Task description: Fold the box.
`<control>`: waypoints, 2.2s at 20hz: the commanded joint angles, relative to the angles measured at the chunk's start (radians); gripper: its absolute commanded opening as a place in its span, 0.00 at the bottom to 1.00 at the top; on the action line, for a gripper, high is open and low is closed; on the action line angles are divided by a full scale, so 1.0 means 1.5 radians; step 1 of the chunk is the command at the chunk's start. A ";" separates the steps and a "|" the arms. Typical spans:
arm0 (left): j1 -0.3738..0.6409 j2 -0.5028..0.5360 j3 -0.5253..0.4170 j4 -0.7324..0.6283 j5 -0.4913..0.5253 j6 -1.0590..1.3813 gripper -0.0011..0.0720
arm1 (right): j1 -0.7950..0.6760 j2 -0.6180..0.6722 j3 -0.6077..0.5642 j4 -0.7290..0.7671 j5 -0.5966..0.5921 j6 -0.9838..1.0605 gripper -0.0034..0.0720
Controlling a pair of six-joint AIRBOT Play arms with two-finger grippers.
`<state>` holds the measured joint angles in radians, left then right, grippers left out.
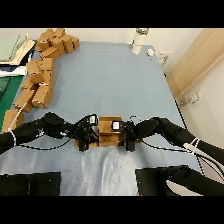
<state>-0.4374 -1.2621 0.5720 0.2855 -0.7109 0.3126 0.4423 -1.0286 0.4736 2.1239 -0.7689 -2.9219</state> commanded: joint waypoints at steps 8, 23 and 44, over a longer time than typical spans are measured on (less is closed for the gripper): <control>-0.012 -0.006 0.001 -0.041 0.009 0.026 0.14 | 0.000 0.000 0.001 0.000 0.000 0.000 0.58; -0.020 -0.006 0.000 -0.041 -0.002 0.025 0.63 | 0.000 0.000 0.001 0.000 0.000 0.000 0.58; 0.015 0.005 -0.001 0.044 -0.017 -0.095 0.14 | 0.000 0.000 0.001 0.000 0.000 0.000 0.58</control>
<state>-0.4400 -1.2652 0.5705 0.2687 -0.7292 0.2665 0.4423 -1.0286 0.4736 2.1239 -0.7689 -2.9219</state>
